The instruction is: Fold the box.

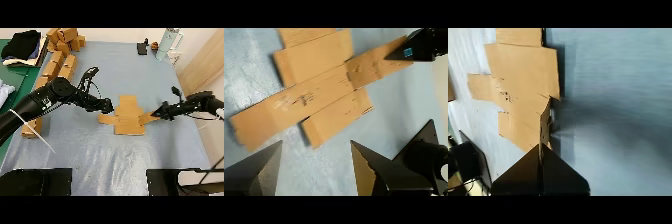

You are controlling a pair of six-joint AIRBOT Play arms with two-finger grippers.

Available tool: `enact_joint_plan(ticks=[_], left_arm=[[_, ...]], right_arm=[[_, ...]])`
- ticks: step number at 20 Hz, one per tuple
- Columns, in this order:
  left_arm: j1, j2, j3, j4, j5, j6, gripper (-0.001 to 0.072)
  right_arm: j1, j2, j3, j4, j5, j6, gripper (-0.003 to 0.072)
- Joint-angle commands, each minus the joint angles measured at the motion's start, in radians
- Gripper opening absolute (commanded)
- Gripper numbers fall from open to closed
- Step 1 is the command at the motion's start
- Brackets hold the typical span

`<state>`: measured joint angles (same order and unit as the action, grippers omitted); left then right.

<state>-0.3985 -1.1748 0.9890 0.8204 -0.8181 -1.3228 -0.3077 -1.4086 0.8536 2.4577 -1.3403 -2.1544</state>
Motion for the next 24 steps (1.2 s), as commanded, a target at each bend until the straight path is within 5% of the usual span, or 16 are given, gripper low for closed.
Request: enact_joint_plan(ticks=[1,3,5,7,16,20,22,24], left_arm=[[0.001,0.001,0.001,0.048,-0.067,0.006,0.0642],[0.001,0.001,0.001,0.056,-0.095,0.006,0.0642],[0.001,0.001,0.001,0.057,-0.104,0.006,0.0642],[0.001,0.001,0.001,0.060,-0.114,0.006,0.0641],[0.100,0.000,0.001,0.051,-0.222,0.006,0.0642],[0.223,-0.010,0.001,0.012,-0.304,0.032,0.0642],[0.269,-0.039,0.001,-0.067,-0.330,0.097,0.0642],[0.300,-0.088,0.001,-0.154,-0.349,0.182,0.0642]], right_arm=[[0.180,0.196,-0.188,0.026,0.238,0.094,-0.0001],[0.235,0.296,-0.257,-0.004,0.272,0.135,0.0023],[0.254,0.323,-0.270,-0.064,0.296,0.169,0.0276],[0.252,0.301,-0.257,-0.080,0.315,0.183,0.0309],[0.258,-0.032,-0.022,-0.067,0.109,0.082,0.0284],[0.299,-0.063,-0.011,-0.062,0.059,0.037,0.0204],[0.322,-0.061,-0.011,-0.024,0.051,-0.006,0.0001],[0.360,-0.052,-0.012,-0.006,0.048,-0.023,0.0000]])
